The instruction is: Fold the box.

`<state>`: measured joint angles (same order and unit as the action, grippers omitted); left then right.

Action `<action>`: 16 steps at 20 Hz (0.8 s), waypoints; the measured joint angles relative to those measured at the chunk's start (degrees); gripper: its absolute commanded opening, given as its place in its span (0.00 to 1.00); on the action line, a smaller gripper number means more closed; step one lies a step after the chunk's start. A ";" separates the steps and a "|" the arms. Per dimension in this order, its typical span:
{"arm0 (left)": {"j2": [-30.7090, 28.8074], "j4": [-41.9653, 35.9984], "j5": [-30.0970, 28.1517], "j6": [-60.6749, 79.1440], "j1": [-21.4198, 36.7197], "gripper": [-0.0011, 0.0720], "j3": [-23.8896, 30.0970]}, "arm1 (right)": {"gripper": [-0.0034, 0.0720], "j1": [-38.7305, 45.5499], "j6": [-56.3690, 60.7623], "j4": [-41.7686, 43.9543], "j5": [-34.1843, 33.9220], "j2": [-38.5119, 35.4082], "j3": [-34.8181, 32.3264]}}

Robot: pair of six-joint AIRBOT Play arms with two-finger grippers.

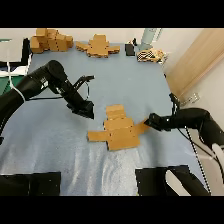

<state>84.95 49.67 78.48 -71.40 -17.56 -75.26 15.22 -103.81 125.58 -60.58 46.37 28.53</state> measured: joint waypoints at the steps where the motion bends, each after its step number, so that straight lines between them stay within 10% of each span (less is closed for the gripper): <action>1: -0.55 -0.83 -0.31 0.59 0.00 0.53 1.29 | 0.46 -0.11 1.09 -1.49 -0.07 -1.51 -1.05; 11: -1.77 -5.88 -1.18 2.32 0.11 0.53 4.52 | 0.54 -0.48 -0.55 -7.43 -4.24 14.51 9.03; 16: -1.77 -6.36 -0.96 2.38 0.11 0.53 4.61 | 0.41 -0.50 -4.81 -4.26 -13.40 24.28 14.91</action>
<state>83.18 43.31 77.52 -69.01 -17.45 -70.65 14.72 -108.62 121.32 -73.97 70.65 43.44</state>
